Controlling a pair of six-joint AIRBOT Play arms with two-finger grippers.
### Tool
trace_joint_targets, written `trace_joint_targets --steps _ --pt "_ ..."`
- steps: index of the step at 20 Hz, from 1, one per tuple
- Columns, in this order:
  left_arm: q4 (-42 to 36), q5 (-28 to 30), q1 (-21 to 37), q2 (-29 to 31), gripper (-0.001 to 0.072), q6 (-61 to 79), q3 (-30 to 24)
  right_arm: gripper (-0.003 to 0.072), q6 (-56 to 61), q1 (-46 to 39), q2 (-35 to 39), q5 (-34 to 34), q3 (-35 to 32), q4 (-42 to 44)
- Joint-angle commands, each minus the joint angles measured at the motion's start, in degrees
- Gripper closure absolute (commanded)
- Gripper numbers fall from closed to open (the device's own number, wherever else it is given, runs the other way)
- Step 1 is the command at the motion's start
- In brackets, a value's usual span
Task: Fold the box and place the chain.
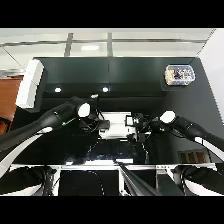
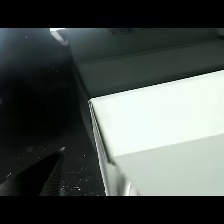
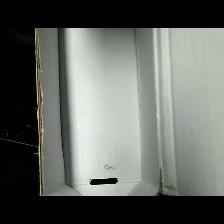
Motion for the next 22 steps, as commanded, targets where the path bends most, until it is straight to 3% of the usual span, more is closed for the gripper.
trace_joint_targets --steps 1,3,5,12,15,16,18,21,22 --pt "4.66 -6.08 -2.51 -3.98 0.0232 -4.57 4.59 0.0553 0.0 0.04 -0.02 0.02 0.0 0.0" --pt "4.66 -6.36 -2.82 -4.83 0.0232 -6.75 5.29 0.0553 0.0 0.04 0.0 0.02 0.0 0.0" --pt "6.47 -6.86 -3.48 -4.76 0.0326 -9.49 5.29 0.0553 0.0 0.04 0.0 0.02 0.0 0.0" --pt "7.85 -5.31 -4.94 -4.76 0.0327 -13.05 5.29 0.0553 0.0 0.04 0.0 0.02 0.0 0.0" --pt "7.67 -4.09 -4.94 -4.76 0.0565 -13.05 5.29 0.0554 0.0 0.04 -0.02 0.02 0.0 0.0" --pt "7.37 -3.8 -4.98 -4.79 0.0571 -13.05 5.29 0.0553 0.0 0.04 -0.02 0.0 0.0 0.0" --pt "7.34 -3.85 -5.03 -4.79 0.0673 -13.07 5.29 0.0553 0.0 0.04 -0.02 0.02 0.0 0.0" --pt "7.28 -3.82 -5.01 -4.79 0.0671 -13.29 5.46 0.0553 0.0 0.04 0.0 0.0 0.0 0.0" --pt "7.3 -3.87 -5.01 -4.79 0.0603 -13.29 5.64 0.0553 0.0 0.04 0.0 0.02 0.0 0.0"
